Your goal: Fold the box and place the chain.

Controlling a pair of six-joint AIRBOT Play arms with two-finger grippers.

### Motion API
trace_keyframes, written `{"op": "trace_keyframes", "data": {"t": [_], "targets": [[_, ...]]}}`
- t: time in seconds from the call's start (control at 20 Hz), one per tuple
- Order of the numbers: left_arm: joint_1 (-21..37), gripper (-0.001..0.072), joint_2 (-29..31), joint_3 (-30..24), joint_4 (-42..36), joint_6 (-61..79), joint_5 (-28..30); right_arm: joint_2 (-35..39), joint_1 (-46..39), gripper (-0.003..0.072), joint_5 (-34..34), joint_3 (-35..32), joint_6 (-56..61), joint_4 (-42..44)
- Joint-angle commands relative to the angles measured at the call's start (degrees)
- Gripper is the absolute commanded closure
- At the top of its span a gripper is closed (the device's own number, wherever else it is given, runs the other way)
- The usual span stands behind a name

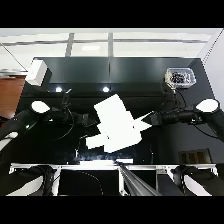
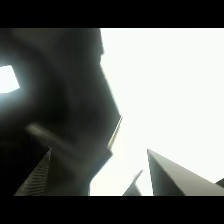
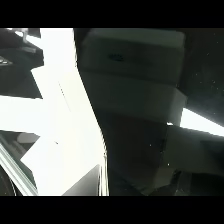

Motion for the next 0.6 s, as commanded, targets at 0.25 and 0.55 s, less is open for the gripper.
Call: {"op": "trace_keyframes", "data": {"t": [0.25,0.55], "targets": [[0.4,0.0019,-16.0,0.0,-24.6,27.4,-9.5,0.3,0.2,0.0636,0.2,-0.1,0.7,-0.2],[-1.0,0.0020,-20.4,0.4,-31.0,43.9,-21.2,0.3,0.2,0.0636,0.2,-0.1,1.8,-0.2]]}}
